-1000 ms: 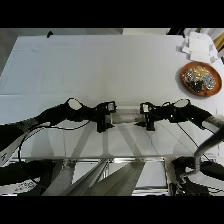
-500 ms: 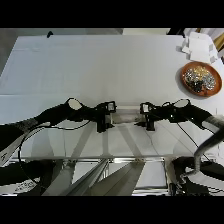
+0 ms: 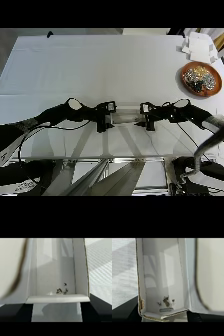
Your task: Fold the box and place the chain.
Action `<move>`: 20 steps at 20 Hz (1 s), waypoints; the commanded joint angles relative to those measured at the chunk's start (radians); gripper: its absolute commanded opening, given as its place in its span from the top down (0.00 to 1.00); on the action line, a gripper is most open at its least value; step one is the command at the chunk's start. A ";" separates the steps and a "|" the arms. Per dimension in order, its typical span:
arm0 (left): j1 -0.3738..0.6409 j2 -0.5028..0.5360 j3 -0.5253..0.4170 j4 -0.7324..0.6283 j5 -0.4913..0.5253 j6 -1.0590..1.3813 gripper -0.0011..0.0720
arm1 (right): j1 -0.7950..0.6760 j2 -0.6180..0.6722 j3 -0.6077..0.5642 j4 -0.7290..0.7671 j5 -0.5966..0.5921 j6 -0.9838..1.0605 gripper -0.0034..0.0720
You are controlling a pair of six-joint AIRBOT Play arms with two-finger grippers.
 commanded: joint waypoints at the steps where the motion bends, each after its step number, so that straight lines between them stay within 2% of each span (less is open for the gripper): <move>1: 0.000 0.000 0.000 0.001 0.000 0.000 0.61 | 0.000 0.001 0.000 0.001 0.003 0.042 0.00; 4: 0.000 0.000 0.000 0.000 0.000 0.000 0.61 | 0.000 0.023 0.000 -0.016 0.003 0.106 0.00; 6: 0.000 0.000 0.000 0.001 0.000 0.000 0.61 | 0.000 0.069 0.000 -0.087 0.004 0.184 0.00; 10: 0.000 0.000 0.000 0.001 0.000 0.000 0.61 | 0.000 0.229 0.000 -0.430 0.025 0.563 0.01; 13: 0.000 0.000 -0.001 0.001 0.000 0.000 0.61 | 0.000 0.361 0.000 -0.603 0.141 0.736 0.03; 14: 0.000 0.000 0.000 0.001 0.000 0.000 0.61 | 0.000 0.414 0.000 -0.605 0.183 0.764 0.09; 16: 0.000 0.000 0.000 0.001 0.000 0.000 0.61 | 0.000 0.519 0.000 -0.517 0.256 0.784 0.30; 17: 0.000 0.000 0.000 0.001 0.000 0.000 0.61 | 0.000 0.562 0.000 -0.429 0.278 0.788 0.49; 18: 0.000 0.000 0.000 0.001 0.000 0.000 0.61 | 0.000 0.595 0.000 -0.316 0.302 0.786 0.85; 19: 0.000 0.000 0.000 0.001 0.000 0.000 0.61 | 0.000 0.608 0.000 -0.211 0.307 0.777 0.93; 20: 0.000 0.000 0.000 0.001 0.000 0.000 0.61 | 0.000 0.607 0.000 -0.108 0.294 0.775 0.93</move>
